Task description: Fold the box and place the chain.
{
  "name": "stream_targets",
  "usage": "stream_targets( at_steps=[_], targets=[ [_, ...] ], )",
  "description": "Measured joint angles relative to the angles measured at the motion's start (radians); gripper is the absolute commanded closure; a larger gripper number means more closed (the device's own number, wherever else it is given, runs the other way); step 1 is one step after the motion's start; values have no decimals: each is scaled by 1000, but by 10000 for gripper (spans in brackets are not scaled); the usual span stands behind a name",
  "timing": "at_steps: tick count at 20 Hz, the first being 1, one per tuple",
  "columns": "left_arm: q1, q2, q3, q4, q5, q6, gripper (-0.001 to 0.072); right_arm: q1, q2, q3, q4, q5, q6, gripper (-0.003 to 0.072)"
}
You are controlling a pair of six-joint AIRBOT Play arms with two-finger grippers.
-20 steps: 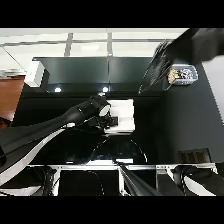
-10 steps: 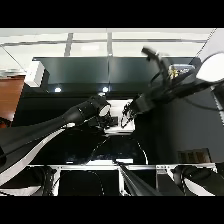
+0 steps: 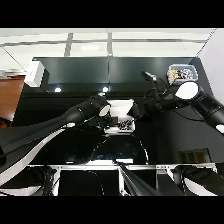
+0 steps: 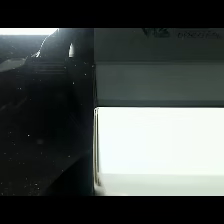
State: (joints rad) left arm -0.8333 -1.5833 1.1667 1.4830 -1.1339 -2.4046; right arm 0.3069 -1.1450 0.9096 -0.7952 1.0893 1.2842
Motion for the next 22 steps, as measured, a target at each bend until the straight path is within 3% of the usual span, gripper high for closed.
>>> stream_targets(
  at_steps=[4, 5, 6, 8, 10, 13, 17, 21, 22],
  targets=[
    [0, 0, 0, 0, 0, 0, 683, -160, -1, -1, -151, -25, 16, 367],
    [0, 0, 0, 0, 0, 0, 683, -201, -2, -11, -238, -63, 50, 154],
    [0, 0, 0, 0, 0, 0, 683, -240, -4, -27, -332, -114, 105, 58],
    [0, 0, 0, 0, 0, 0, 683, -308, -21, -55, -477, -220, 219, 59],
    [0, 0, 0, 0, 0, 0, 683, -367, -65, -66, -531, -330, 299, 59],
    [0, 0, 0, 0, 0, 0, 683, -432, -192, -9, -490, -449, 367, 59],
    [0, 0, 0, -2, 0, 0, 683, -457, -404, 188, -388, -478, 380, 61],
    [0, 0, 0, -4, 0, 0, 683, -459, -529, 332, -330, -430, 352, 676],
    [0, 0, 0, -5, 0, 0, 683, -462, -541, 351, -322, -414, 347, 672]
  ],
)
